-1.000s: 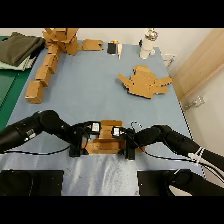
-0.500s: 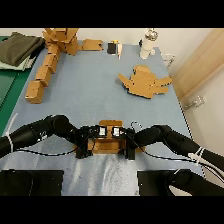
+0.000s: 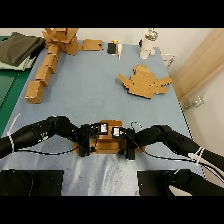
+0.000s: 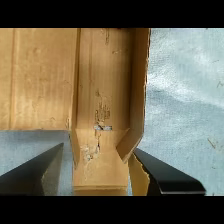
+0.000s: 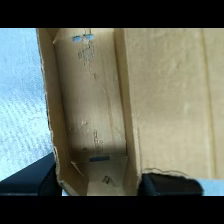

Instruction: Fold the box.

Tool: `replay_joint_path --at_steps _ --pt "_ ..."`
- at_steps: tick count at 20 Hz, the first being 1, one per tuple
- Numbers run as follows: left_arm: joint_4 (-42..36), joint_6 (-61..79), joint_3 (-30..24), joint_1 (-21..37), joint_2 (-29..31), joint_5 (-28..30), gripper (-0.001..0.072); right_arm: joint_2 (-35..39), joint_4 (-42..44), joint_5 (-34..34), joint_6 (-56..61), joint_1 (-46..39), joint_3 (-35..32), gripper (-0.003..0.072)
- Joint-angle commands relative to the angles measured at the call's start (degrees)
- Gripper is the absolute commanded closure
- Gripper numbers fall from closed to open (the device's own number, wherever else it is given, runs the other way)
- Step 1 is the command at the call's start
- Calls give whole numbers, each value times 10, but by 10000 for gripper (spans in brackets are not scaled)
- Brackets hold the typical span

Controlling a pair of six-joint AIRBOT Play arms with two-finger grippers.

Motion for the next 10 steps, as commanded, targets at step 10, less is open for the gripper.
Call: replay_joint_path --at_steps 10 --pt "-98 122 -17 38 0 -12 134 0 0 0 0 0 0 186"
